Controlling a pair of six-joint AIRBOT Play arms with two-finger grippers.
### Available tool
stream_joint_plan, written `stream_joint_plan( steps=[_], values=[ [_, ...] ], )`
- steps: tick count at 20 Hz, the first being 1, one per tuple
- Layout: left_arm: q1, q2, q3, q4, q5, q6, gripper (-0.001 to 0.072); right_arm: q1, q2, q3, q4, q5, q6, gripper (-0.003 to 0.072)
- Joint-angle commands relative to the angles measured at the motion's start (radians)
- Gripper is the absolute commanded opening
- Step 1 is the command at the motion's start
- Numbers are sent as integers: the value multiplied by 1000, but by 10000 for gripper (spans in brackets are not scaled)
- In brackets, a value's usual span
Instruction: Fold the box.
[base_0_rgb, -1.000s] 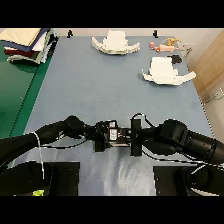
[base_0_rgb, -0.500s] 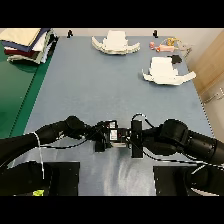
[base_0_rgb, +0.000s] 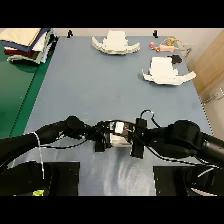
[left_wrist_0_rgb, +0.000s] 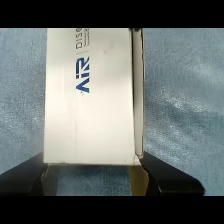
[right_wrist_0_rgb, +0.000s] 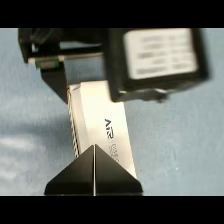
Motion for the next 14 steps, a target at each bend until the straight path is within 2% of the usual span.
stream_joint_plan(
  steps=[1, 3, 6, 7, 9, 14],
  values=[
    [0, 0, 0, 0, 0, 0, 527, -7, 115, -79, 13, 189, 283, 5],
    [0, 0, 0, 0, 0, 0, 527, -6, 183, -213, 16, 416, 451, 4],
    [0, 0, 0, 0, 0, 0, 527, 2, 216, -419, 57, 728, 559, 5],
    [0, 0, 0, 0, 0, 0, 527, 2, 214, -458, 65, 768, 575, 4],
    [0, 0, 0, 0, 0, 0, 527, 1, 203, -495, 65, 772, 578, 4],
    [0, 0, 0, 0, 0, 0, 527, 2, 134, -512, 68, 769, 579, 4]
  ],
)
